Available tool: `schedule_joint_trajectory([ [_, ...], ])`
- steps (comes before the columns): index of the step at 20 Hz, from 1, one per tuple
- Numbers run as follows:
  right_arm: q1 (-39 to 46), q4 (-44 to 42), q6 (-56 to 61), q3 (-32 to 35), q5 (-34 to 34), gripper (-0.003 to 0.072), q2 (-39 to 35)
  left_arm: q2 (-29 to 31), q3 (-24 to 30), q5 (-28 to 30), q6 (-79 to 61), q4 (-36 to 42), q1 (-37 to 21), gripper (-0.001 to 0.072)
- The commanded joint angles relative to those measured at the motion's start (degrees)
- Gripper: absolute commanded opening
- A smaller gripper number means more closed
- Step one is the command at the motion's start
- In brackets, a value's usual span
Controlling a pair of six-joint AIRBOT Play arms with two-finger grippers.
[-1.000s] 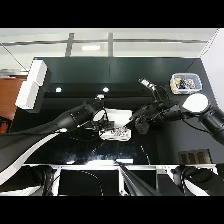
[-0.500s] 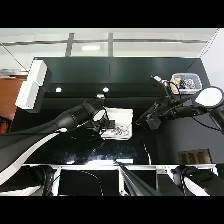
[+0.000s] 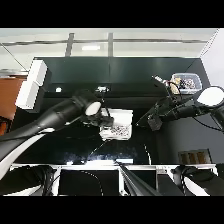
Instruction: Fold the box and place the chain.
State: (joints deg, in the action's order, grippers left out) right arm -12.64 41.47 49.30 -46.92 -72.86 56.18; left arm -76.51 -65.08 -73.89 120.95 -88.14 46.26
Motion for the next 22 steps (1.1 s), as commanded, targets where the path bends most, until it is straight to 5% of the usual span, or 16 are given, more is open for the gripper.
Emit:
schedule_joint_trajectory([
  [1, 0.0, 0.2, 0.0, 0.0, -0.2, 0.0539, 0.0, 9.2, 3.9, -5.3, -13.2, -0.7, -4.9, 0.0555],
  [5, 0.8, 0.6, 0.0, 0.0, 1.1, 0.0539, 0.0, 18.9, 14.7, 1.2, -27.3, 11.7, -20.7, 0.0556],
  [7, 1.9, 0.6, 0.0, 0.0, 1.5, 0.0539, 0.0, 21.1, 21.9, 10.3, -44.1, 30.1, -29.4, 0.0555],
  [10, 3.5, 0.5, 1.6, 0.0, 1.4, 0.0539, 0.0, 20.0, 31.5, 13.6, -79.6, 55.1, -35.2, 0.0555],
  [14, 4.0, 0.5, 3.7, 0.0, 1.3, 0.0539, 0.0, 17.0, 34.2, 14.7, -105.4, 55.3, -33.0, 0.0557],
  [16, 4.0, 0.6, 3.7, 0.0, 1.5, 0.0539, 0.0, 14.7, 34.2, 17.9, -112.0, 55.0, -31.5, 0.0706],
  [19, 4.0, 0.6, 3.7, 0.0, 2.6, 0.0539, 0.0, 12.0, 34.1, 19.2, -133.3, 54.0, -28.8, 0.0706],
  [22, 4.0, 0.6, 5.0, 0.0, 2.6, 0.0539, 0.0, 8.5, 33.2, 22.9, -136.3, 54.6, -27.8, 0.0707],
])
